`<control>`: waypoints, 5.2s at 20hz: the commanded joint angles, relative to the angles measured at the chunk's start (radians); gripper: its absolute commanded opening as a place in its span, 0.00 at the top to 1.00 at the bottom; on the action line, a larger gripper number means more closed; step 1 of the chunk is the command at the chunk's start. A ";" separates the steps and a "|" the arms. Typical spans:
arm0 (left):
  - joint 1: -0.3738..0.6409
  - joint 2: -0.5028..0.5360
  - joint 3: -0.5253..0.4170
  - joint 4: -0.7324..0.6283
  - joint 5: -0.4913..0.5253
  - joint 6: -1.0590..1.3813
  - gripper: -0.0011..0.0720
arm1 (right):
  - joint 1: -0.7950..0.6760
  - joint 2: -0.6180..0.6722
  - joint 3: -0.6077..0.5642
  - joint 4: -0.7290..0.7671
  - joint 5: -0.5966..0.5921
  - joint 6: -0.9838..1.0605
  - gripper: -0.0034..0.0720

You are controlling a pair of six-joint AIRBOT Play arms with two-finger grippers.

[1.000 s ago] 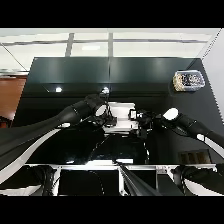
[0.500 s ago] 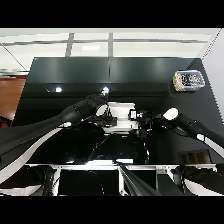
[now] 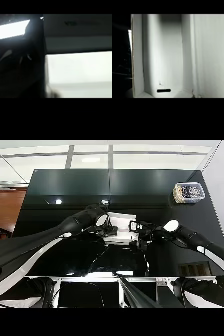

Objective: Fold the box and place the chain.

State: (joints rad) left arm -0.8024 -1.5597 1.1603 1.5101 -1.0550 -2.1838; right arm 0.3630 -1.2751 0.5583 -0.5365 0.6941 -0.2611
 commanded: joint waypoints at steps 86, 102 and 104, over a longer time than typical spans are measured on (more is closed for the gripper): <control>0.000 -0.042 0.053 0.018 -0.075 0.003 0.95 | -0.337 0.185 -0.189 -0.111 0.216 1.485 0.94; 0.000 -0.042 0.053 0.018 -0.080 0.003 0.95 | -0.210 0.134 -0.073 0.196 0.291 1.297 0.13; 0.000 -0.042 0.053 0.018 -0.080 0.003 0.95 | -0.158 0.134 -0.072 0.196 0.242 1.314 0.24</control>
State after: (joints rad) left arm -0.8024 -1.6012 1.2121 1.5280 -1.1347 -2.1811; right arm 0.1501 -1.1408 0.4801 -0.3458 0.9817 1.0267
